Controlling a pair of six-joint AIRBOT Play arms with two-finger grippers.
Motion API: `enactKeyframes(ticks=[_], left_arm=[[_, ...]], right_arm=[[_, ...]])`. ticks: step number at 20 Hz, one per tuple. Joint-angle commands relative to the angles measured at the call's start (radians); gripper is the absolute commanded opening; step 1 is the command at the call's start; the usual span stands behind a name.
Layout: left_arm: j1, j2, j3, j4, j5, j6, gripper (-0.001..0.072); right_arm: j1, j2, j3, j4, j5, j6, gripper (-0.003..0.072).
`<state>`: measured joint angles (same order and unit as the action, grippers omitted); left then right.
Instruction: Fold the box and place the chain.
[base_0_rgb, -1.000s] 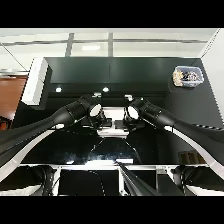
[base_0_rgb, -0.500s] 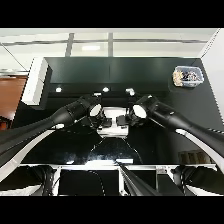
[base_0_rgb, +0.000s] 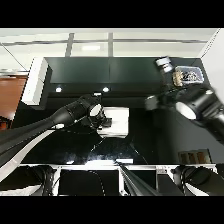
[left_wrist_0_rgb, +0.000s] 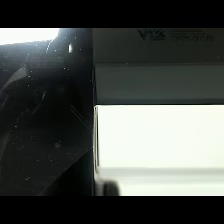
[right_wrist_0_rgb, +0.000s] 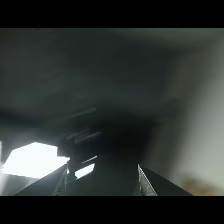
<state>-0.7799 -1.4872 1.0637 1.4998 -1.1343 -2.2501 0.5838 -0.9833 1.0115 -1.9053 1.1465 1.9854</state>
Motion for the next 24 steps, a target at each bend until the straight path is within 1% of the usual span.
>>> enactKeyframes(ticks=[1,3,4,5,6,7,9,10,11,13,14,15,16,17,19,20,21,24], left_arm=[[0.001,0.000,0.000,0.003,0.000,0.002,0.0026],[0.001,0.000,0.000,0.003,0.000,0.002,0.0026],[0.001,0.000,0.000,0.003,0.000,0.002,0.0026],[0.001,0.000,0.000,0.003,0.000,0.002,0.0026],[0.001,0.000,0.000,0.003,0.000,0.002,0.0026],[0.001,0.000,0.000,0.003,0.000,0.002,0.0026],[0.001,0.000,0.000,0.003,0.000,0.002,0.0026],[0.001,0.000,0.000,0.003,0.000,0.002,0.0026],[0.001,0.000,0.000,0.003,0.000,0.002,0.0026],[0.001,0.000,0.000,0.002,-0.001,0.002,0.0026],[0.001,0.000,0.000,0.003,-0.001,0.002,0.0026],[0.001,0.000,0.000,0.003,-0.001,0.002,0.0026],[0.001,0.000,0.000,0.003,-0.001,0.002,0.0026],[0.001,0.000,0.000,0.003,-0.001,0.002,0.0026],[0.001,0.000,0.000,0.003,-0.001,0.002,0.0026],[0.001,0.000,0.000,0.003,-0.001,0.002,0.0026],[0.001,0.000,0.000,0.003,-0.001,0.002,0.0026],[0.001,0.000,0.000,0.003,-0.001,0.002,0.0026]], right_arm=[[-0.181,0.037,-0.059,-0.272,-0.131,-0.030,0.0491],[-0.352,0.025,-0.146,-0.234,-0.415,-0.020,0.0492],[-0.438,-0.002,-0.167,-0.211,-0.523,0.030,0.0504],[-0.511,-0.047,-0.164,-0.187,-0.581,0.102,0.0720],[-0.581,-0.103,-0.147,-0.115,-0.618,0.116,0.0720],[-0.646,-0.174,-0.105,0.003,-0.628,0.100,0.0720],[-0.735,-0.325,0.037,0.226,-0.583,-0.006,0.0720],[-0.762,-0.411,0.142,0.282,-0.515,-0.036,0.0720],[-0.783,-0.494,0.251,0.304,-0.430,-0.036,0.0720],[-0.824,-0.673,0.494,0.335,-0.222,-0.034,0.0720],[-0.843,-0.747,0.594,0.351,-0.135,-0.025,0.0720],[-0.863,-0.813,0.684,0.372,-0.064,-0.005,0.0718],[-0.880,-0.871,0.757,0.396,-0.020,0.005,0.0718],[-0.892,-0.913,0.807,0.420,-0.006,0.005,0.0717],[-0.904,-0.964,0.864,0.427,-0.008,0.005,0.0716],[-0.909,-0.983,0.884,0.430,-0.014,0.000,0.0653],[-0.910,-0.995,0.893,0.430,-0.032,-0.028,0.0605],[-0.912,-1.011,0.895,0.409,-0.053,-0.085,0.0605]])
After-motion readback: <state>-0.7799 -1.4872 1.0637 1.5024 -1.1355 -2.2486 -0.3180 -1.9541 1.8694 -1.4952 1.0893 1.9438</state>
